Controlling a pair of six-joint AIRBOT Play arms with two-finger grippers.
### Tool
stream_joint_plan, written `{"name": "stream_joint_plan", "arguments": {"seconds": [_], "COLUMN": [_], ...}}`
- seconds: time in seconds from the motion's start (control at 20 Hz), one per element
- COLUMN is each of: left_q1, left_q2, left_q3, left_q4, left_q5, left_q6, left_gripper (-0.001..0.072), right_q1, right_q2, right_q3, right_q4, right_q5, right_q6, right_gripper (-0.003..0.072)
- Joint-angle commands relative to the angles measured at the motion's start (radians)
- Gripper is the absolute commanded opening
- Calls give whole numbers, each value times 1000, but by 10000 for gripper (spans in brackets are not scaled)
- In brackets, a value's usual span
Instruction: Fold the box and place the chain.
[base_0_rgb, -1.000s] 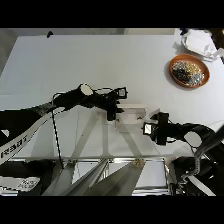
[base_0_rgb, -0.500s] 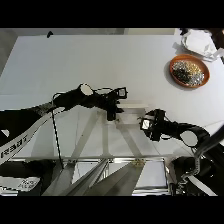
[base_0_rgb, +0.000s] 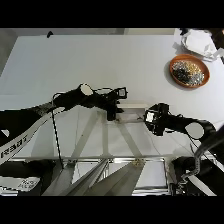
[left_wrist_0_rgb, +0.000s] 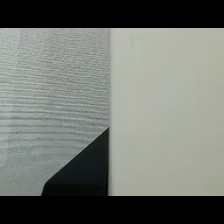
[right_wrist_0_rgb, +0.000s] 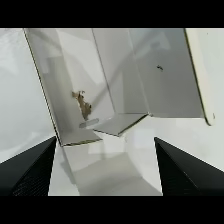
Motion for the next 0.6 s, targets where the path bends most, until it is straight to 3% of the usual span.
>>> {"name": "stream_joint_plan", "arguments": {"seconds": [0.0, 0.3, 0.55], "left_q1": [-1, -1, -1], "left_q2": [0, 0, 0], "left_q3": [1, 1, 1], "left_q4": [0, 0, 0], "left_q5": [0, 0, 0], "left_q6": [0, 0, 0], "left_gripper": [12, 12, 12], "right_q1": [-16, -75, -132], "right_q2": [-47, -105, -106], "right_q3": [7, 8, 8], "right_q4": [130, 210, 326], "right_q5": [13, 13, 47], "right_q6": [-130, -196, -376], "right_gripper": [686, 688, 688]}}
